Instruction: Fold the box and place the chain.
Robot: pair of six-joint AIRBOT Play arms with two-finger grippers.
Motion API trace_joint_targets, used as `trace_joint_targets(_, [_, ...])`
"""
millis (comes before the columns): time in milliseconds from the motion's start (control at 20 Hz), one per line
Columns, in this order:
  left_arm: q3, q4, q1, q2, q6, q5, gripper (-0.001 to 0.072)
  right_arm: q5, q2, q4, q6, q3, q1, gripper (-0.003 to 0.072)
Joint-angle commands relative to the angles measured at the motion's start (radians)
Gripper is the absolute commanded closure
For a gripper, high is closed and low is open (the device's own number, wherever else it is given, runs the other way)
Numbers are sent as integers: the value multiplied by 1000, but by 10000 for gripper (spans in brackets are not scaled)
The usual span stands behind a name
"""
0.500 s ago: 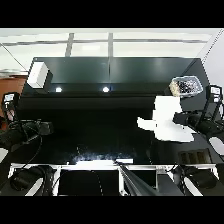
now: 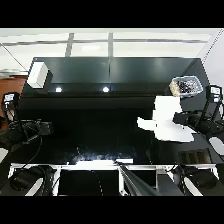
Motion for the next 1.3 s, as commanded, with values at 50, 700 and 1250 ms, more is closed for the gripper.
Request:
trace_joint_targets(50, [-1,0,1,1,0,0,677,0,1,0,1,0,-1,666])
trace_joint_targets(700, [-2,29,2,-16,1,384,176,-76,-29,-94,-3,-1,-24,-34])
trace_joint_targets(1250, [-2,-15,1,-24,0,440,6,-19,-527,690,-989,210,-1188,-34])
